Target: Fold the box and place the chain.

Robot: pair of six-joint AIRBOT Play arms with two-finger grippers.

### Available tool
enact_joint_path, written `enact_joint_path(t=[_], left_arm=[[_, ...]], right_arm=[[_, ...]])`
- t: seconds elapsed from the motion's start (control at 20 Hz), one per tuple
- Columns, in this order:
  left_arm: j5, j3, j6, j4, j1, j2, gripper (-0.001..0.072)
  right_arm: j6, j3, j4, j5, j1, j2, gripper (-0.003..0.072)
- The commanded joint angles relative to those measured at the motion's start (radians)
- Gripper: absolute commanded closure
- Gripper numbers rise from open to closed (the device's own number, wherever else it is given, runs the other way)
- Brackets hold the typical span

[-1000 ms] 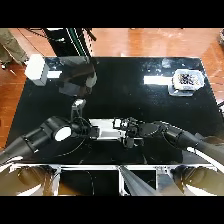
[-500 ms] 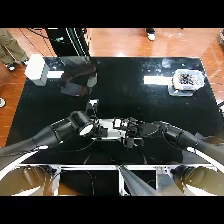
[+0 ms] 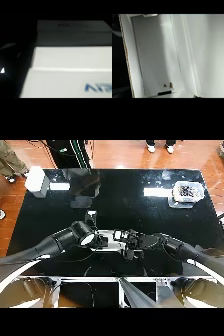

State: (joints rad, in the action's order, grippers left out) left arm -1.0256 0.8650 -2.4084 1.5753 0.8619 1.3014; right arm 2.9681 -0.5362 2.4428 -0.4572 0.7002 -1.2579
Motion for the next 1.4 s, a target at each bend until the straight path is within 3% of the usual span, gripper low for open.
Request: enact_joint_path(t=[0.0,0.1,1.0,1.35], left_arm=[[-0.003,0.001,-0.008,-0.002,-0.022,0.002,0.0277],[-0.003,0.001,-0.007,-0.013,-0.022,0.010,0.0310],[0.000,0.001,-0.008,-0.013,-0.028,0.050,0.0313],[-0.004,0.001,-0.007,-0.019,-0.028,0.050,0.0465]], right_arm=[[0.002,0.000,0.000,0.000,0.000,0.000,0.0497],[0.002,0.000,0.000,0.000,0.000,0.000,0.0497],[0.002,0.000,0.000,0.000,0.000,0.000,0.0497],[0.002,0.000,0.000,0.000,0.000,0.000,0.0497]])
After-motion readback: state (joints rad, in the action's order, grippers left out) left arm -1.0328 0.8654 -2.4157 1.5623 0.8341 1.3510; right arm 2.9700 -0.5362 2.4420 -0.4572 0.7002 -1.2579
